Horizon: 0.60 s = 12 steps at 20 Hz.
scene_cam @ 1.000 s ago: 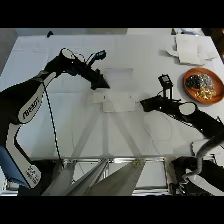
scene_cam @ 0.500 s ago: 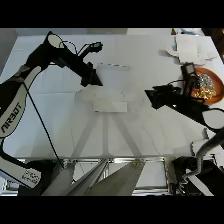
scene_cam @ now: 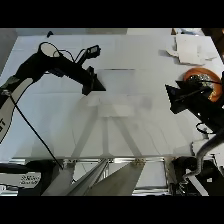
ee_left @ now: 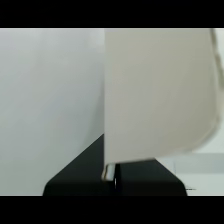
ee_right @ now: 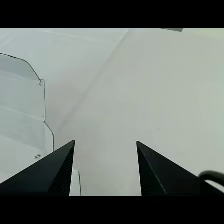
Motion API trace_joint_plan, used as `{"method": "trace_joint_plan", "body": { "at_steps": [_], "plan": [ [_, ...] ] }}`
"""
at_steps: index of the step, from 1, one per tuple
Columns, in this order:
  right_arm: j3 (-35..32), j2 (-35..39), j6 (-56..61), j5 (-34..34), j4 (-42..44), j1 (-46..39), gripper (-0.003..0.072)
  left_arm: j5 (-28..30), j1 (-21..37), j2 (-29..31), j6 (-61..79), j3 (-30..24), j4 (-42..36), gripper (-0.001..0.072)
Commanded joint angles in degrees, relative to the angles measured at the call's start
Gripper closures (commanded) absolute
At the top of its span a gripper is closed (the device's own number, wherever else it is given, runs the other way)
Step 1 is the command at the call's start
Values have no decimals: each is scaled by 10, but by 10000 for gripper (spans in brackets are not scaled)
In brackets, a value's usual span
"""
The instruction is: Fold the box and place the chain.
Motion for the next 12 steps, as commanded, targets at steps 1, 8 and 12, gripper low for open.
{"method": "trace_joint_plan", "body": {
  "at_steps": [1, 8, 12],
  "plan": [
    [1, 1, 29, 7, -38, 0, 289, 52, -22, -31, 37, -14, -11, 708],
    [1, -9, 29, 8, -38, 0, 289, 159, -72, -79, 50, -14, -11, 709],
    [1, -9, 29, 8, -38, 0, 289, 158, -71, -105, 50, -14, -12, 709]
  ]
}}
